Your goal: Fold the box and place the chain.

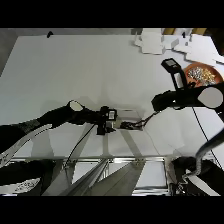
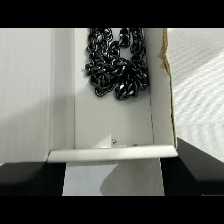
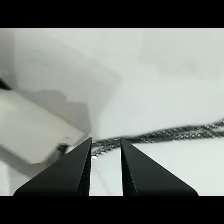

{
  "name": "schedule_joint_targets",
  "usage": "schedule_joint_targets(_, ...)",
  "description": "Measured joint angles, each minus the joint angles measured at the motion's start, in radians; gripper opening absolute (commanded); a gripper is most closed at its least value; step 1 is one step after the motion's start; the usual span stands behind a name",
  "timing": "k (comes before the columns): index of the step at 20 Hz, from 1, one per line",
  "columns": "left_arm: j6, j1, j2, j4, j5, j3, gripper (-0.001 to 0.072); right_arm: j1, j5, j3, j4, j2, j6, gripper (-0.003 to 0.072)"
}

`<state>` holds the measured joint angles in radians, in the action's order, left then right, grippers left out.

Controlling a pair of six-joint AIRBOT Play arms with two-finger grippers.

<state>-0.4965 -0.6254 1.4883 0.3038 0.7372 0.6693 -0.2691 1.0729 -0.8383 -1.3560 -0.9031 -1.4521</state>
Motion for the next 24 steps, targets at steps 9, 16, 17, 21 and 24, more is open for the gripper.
schedule_joint_targets(9,0.0,0.0,0.0,0.0,0.0,0.0,0.0273,0.132,-0.008,0.026,-0.035,-0.162,-0.015,0.0293)
schedule_joint_targets(16,0.0,0.0,0.0,0.0,0.0,0.0,0.0273,0.141,-0.012,0.028,-0.036,-0.309,-0.036,0.0292)
schedule_joint_targets(17,0.0,0.0,0.0,0.0,0.0,0.0,0.0273,0.141,-0.013,0.028,-0.037,-0.32,-0.037,0.0292)
schedule_joint_targets(21,0.0,0.0,0.0,0.0,0.0,0.0,0.0273,0.141,-0.016,0.028,-0.041,-0.354,-0.043,0.0291)
schedule_joint_targets(24,0.0,0.0,0.0,0.0,0.0,0.0,0.0273,0.141,-0.019,0.028,-0.051,-0.377,-0.061,0.029)
